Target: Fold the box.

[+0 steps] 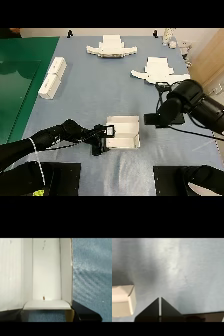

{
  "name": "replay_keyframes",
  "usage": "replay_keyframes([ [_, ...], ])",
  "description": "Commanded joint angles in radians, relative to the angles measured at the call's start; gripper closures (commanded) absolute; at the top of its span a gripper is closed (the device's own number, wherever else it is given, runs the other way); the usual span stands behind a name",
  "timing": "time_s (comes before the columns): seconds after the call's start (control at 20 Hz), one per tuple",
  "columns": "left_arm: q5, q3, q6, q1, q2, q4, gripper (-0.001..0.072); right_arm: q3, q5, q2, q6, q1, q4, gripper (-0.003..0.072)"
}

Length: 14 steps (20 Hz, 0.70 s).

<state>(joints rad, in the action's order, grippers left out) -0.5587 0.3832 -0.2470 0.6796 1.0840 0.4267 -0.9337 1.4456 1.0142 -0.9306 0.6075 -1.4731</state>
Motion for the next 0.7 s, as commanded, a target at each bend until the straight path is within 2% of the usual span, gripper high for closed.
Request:
replay_keyframes([
  [0.0,0.002,0.001,0.001,0.0,0.0,0.0,0.0248,0.047,-0.153,0.048,-0.346,-0.292,-0.259,0.0681],
  [0.15,0.002,0.001,0.001,0.0,0.0,0.0,0.0247,0.048,-0.214,0.196,-0.706,-0.513,-0.681,0.0687],
  [0.25,0.002,0.001,0.001,0.0,0.0,0.0,0.0248,0.047,-0.14,0.324,-0.949,-0.598,-0.971,0.0687],
  [0.3,0.002,0.001,0.001,0.0,0.0,0.0,0.0248,0.04,-0.081,0.383,-1.039,-0.611,-1.067,0.0688],
  [0.45,0.002,0.001,0.001,0.0,0.0,0.0,0.0248,0.021,0.101,0.517,-1.21,-0.593,-1.203,0.0688],
  [0.65,0.002,0.001,0.001,0.0,0.0,0.0,0.0248,0.022,0.258,0.532,-1.335,-0.516,-1.201,0.0689],
])
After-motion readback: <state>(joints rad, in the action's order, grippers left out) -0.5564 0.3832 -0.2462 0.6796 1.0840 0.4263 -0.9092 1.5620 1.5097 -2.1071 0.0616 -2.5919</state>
